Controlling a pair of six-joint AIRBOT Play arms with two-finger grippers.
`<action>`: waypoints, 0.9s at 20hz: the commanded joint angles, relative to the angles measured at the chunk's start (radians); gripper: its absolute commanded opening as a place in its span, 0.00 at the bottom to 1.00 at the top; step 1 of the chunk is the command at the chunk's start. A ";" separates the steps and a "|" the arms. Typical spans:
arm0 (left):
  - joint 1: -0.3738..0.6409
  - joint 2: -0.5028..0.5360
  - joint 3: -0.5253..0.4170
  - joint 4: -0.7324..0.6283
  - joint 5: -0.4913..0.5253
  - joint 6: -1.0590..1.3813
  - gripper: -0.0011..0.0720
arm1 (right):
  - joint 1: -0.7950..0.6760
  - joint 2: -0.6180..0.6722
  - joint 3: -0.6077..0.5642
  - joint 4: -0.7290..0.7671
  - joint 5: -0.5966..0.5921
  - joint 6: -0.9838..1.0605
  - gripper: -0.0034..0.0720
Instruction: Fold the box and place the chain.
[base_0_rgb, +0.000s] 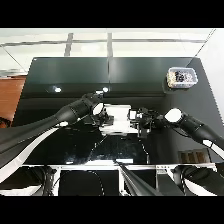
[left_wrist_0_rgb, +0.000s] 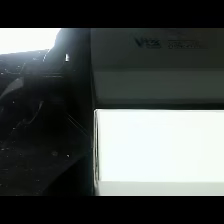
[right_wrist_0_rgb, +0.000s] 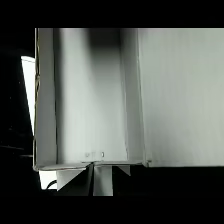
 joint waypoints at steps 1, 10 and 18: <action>0.001 0.000 0.001 0.000 0.003 -0.002 0.05 | 0.035 -0.036 0.000 0.129 -0.055 0.013 0.22; 0.001 0.000 0.001 0.000 0.003 -0.002 0.05 | 0.033 -0.044 0.000 0.147 -0.037 0.163 0.27; 0.001 0.000 0.001 -0.001 -0.002 -0.002 0.05 | -0.166 0.145 0.098 -0.285 0.367 1.027 0.07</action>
